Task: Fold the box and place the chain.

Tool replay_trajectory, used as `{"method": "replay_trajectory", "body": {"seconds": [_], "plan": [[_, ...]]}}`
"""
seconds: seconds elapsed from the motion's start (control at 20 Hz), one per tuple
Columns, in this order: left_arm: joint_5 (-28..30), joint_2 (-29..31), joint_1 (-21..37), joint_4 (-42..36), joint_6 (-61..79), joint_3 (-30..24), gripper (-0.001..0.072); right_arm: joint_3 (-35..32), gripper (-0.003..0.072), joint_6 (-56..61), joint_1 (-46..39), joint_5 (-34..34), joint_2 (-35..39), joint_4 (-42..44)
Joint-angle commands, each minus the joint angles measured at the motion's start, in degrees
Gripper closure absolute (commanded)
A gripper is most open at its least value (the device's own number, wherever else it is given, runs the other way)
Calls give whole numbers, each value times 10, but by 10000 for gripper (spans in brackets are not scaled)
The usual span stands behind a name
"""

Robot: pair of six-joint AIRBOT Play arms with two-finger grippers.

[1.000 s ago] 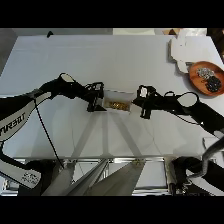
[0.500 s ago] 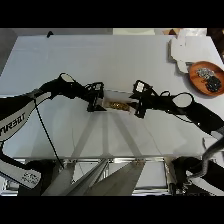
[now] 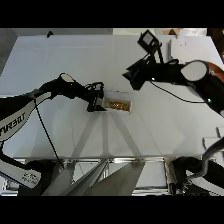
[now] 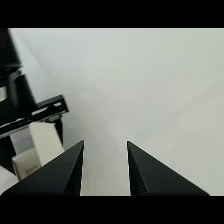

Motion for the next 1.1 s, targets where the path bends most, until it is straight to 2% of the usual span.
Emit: {"method": "replay_trajectory", "body": {"seconds": [0.0,0.25,0.55,0.75,0.95,1.05], "plan": [[0,0,0,0,0,0,374,56,389,137,-13,51,-97,-31],[0,0,0,0,0,0,374,56,389,138,-12,160,-207,27],[0,0,0,0,0,0,374,56,389,61,-8,273,-209,44],[0,0,0,0,0,0,374,55,387,13,20,252,-181,18],[0,0,0,0,0,0,374,54,377,7,46,205,-164,-68],[0,0,0,0,0,0,374,54,322,-3,61,186,-164,-105]]}}
